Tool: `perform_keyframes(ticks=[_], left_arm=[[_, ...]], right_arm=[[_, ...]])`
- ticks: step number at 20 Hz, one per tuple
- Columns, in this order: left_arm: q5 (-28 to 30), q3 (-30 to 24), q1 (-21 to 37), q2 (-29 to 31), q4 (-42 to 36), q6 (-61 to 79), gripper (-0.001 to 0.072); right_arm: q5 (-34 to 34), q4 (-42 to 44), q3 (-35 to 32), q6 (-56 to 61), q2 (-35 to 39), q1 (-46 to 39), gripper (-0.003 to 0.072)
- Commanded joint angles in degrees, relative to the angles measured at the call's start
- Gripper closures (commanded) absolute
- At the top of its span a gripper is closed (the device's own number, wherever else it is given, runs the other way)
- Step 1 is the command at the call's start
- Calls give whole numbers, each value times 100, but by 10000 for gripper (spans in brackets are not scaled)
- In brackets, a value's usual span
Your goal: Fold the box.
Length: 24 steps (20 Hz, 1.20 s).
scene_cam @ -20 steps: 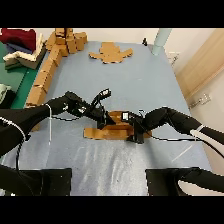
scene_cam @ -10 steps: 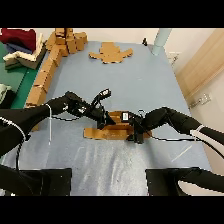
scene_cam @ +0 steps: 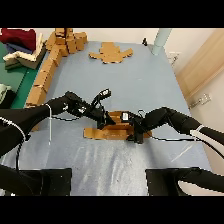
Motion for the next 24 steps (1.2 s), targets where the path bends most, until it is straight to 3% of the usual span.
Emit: perform_keyframes(ticks=[1, 5, 10, 11, 12, 13, 18, 20, 21, 23, 24], left_arm=[[-9, -2, 2, -4, -4, 0, 697], [203, -2, 4, -4, -214, 2, 697], [-2, -2, 39, 2, -197, -122, 694], [-50, 0, 74, 20, -175, -203, 555], [-103, 0, 125, 61, -162, -208, 159], [-125, 0, 184, 114, -168, -323, 21], [-308, -2, 796, 822, 332, -1200, 17], [-415, -2, 992, 1084, 1071, -2194, 18], [-557, -2, 1038, 1152, 1449, -2780, 57], [-1110, -2, 1043, 1178, 2159, -3681, 686], [-1373, -35, 994, 1172, 2262, -4122, 698]], right_arm=[[-11, -11, 4, 2, -2, 4, 94], [-11, -11, 4, 2, -2, 4, 94], [-11, -11, 2, 2, -2, 4, 94], [-11, -11, 2, 2, -2, 4, 94], [-11, -13, 4, 2, -2, 4, 94], [-11, -11, 4, 2, -2, 4, 94], [-11, -13, 4, 2, -2, 4, 94], [-11, -13, 2, 2, -2, 4, 94], [-11, -13, 4, 2, -2, 4, 94], [-11, -13, 4, 2, -2, 4, 94], [-11, -13, 2, 2, -2, 4, 94]])
